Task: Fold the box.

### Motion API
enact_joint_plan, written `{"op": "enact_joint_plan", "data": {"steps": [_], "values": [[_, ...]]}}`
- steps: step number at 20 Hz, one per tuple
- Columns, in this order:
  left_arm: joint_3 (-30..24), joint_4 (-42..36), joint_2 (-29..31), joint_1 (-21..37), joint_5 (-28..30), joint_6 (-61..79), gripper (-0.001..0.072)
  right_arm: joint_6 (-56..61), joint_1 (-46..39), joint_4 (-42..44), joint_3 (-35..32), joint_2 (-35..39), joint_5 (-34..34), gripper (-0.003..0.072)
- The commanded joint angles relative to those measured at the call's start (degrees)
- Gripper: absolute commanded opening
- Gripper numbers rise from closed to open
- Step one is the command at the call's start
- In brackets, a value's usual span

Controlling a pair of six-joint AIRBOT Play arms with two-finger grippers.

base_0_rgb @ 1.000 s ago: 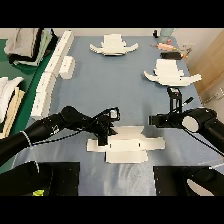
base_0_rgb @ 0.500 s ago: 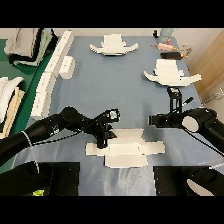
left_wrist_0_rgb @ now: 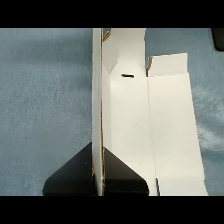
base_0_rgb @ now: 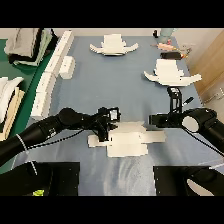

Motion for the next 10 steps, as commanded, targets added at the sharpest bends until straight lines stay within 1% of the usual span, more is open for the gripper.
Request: {"op": "enact_joint_plan", "data": {"steps": [1,4,8,10], "values": [[0.0,0.1,-1.5,-0.4,1.3,1.9,0.0012,0.0,0.0,-0.2,0.1,0.1,-1.4,0.0002],[0.0,-0.1,-3.4,-0.6,-0.9,1.9,0.0013,0.0,0.0,-0.2,0.1,0.1,-1.7,0.0002],[-0.1,-0.1,-3.6,-2.8,-1.2,1.9,0.0013,0.0,0.0,-0.2,0.1,0.1,-1.7,0.0002],[-0.7,-0.1,-3.6,-2.9,-1.7,1.1,0.0014,0.0,0.0,-0.2,0.1,0.1,-1.6,0.0002]]}}
